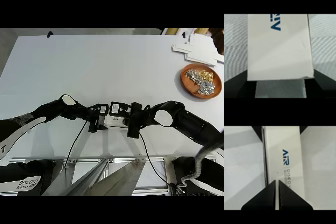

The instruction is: Fold the box and place the chain.

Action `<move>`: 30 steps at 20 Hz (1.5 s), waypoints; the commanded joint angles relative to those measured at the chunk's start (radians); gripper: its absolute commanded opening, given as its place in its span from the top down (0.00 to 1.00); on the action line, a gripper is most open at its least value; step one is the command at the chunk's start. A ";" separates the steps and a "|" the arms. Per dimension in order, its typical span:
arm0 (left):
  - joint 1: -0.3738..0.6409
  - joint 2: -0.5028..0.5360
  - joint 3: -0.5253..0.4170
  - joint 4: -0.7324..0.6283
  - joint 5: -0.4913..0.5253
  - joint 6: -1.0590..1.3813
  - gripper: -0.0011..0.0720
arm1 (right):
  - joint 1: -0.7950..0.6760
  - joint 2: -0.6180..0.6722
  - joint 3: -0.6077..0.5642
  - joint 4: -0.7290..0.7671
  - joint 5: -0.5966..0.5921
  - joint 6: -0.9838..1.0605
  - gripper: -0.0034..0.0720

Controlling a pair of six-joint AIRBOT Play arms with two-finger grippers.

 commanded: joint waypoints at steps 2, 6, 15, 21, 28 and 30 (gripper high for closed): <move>0.000 0.001 0.001 0.000 0.000 0.000 0.78 | 0.000 -0.016 0.000 0.006 0.005 0.001 0.91; 0.000 0.001 0.001 0.000 0.000 0.000 0.78 | 0.000 -0.016 -0.033 0.007 0.006 -0.003 0.93; 0.000 0.001 0.001 0.000 0.000 0.000 0.78 | 0.000 -0.016 -0.104 0.008 -0.055 -0.003 0.93; 0.000 0.001 0.001 0.000 0.000 0.000 0.78 | 0.000 -0.018 -0.110 0.006 -0.053 -0.002 0.93; 0.000 0.001 0.001 0.000 0.000 0.000 0.78 | -0.056 0.159 -0.099 -0.089 -0.031 0.147 0.93; 0.000 0.001 0.001 0.000 0.000 0.000 0.78 | -0.139 0.234 -0.099 -0.188 0.062 0.270 0.93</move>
